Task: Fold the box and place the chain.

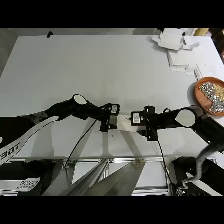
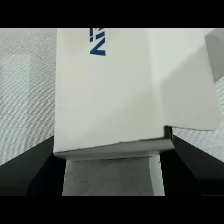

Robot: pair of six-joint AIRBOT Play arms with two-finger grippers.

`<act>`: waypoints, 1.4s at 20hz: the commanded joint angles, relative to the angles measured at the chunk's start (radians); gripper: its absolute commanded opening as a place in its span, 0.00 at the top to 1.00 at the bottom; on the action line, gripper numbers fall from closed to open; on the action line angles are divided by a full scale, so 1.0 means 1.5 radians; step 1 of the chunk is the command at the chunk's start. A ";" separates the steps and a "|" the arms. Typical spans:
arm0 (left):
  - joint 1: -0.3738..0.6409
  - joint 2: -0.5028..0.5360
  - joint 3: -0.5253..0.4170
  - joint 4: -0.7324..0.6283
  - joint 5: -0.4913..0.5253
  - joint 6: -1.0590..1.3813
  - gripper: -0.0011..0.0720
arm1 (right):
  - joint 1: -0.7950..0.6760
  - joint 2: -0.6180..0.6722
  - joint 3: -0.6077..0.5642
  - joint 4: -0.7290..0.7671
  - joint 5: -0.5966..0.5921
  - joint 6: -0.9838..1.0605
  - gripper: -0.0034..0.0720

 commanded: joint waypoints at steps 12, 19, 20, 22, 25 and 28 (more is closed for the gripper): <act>0.001 0.000 0.000 0.000 0.001 0.000 0.61 | 0.001 0.027 0.060 0.092 0.022 -0.004 0.29; 0.001 0.000 0.000 0.000 0.000 0.000 0.61 | -0.065 0.002 0.138 0.122 0.120 -0.004 0.38; 0.001 0.000 0.000 0.000 0.000 0.000 0.61 | -0.084 -0.006 0.138 0.118 0.121 -0.004 0.38; 0.001 0.000 0.000 0.000 0.000 0.000 0.61 | -0.098 -0.036 0.138 0.113 0.121 -0.004 0.38; 0.001 0.000 0.000 0.000 0.001 0.000 0.61 | -0.077 -0.096 0.138 0.111 0.120 -0.006 0.44; 0.000 0.000 0.000 0.000 0.000 0.000 0.61 | -0.059 -0.136 0.137 0.101 0.120 -0.006 0.45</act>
